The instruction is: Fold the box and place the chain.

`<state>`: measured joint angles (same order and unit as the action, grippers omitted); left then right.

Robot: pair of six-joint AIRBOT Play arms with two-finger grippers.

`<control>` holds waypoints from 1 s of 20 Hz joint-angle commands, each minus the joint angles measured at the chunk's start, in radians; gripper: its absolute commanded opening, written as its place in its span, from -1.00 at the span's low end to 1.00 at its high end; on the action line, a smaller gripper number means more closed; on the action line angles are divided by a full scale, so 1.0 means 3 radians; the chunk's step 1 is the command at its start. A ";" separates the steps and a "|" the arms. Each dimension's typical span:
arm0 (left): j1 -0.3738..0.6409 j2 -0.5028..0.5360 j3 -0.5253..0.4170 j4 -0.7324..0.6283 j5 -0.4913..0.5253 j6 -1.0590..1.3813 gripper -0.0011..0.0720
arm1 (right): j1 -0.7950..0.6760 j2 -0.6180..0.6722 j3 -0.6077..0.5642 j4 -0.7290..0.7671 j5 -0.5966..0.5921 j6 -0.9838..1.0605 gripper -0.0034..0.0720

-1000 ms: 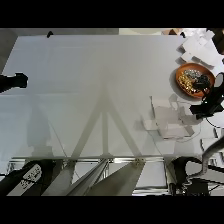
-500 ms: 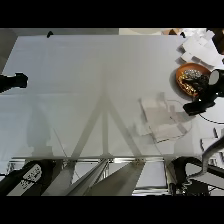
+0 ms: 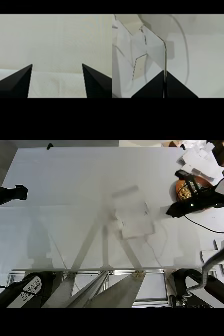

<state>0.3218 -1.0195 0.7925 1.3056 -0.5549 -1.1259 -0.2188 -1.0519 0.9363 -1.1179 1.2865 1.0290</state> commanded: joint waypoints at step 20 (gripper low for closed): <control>0.0001 0.0001 -0.0001 0.0001 0.0001 0.0000 0.95 | 0.1507 0.0048 -0.1709 0.1203 -0.3376 0.0001 -0.89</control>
<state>0.3218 -1.0195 0.7925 1.3060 -0.5549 -1.1259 0.2157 -1.0218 0.4484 -0.7288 0.3290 0.9897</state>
